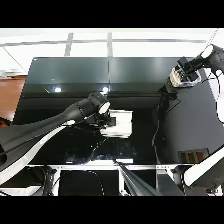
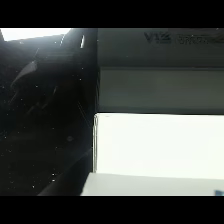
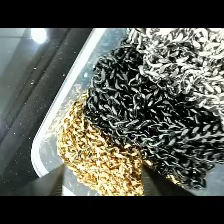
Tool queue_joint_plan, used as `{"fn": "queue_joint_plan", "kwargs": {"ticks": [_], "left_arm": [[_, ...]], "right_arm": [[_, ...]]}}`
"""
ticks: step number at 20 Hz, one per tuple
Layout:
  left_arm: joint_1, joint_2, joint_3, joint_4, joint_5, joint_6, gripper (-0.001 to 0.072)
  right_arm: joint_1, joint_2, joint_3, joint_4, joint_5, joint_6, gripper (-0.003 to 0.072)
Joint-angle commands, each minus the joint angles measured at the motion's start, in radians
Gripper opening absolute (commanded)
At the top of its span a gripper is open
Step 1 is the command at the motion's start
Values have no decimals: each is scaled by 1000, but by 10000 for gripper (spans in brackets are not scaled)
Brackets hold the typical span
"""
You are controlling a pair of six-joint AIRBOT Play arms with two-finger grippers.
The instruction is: Fold the box and place the chain.
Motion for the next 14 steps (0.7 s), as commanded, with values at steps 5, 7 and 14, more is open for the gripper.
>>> {"fn": "queue_joint_plan", "kwargs": {"ticks": [5, 7, 14], "left_arm": [[0, -1, 1, 0, -2, 0, 28], [1, -1, 1, 4, -1, 0, 28], [4, -1, 1, 5, 1, 0, 29]], "right_arm": [[-2, -35, 7, 35, 2, -70, 469], [-6, -34, 14, 76, -4, -238, 73], [-16, 134, 43, 69, 99, -548, 14]]}}
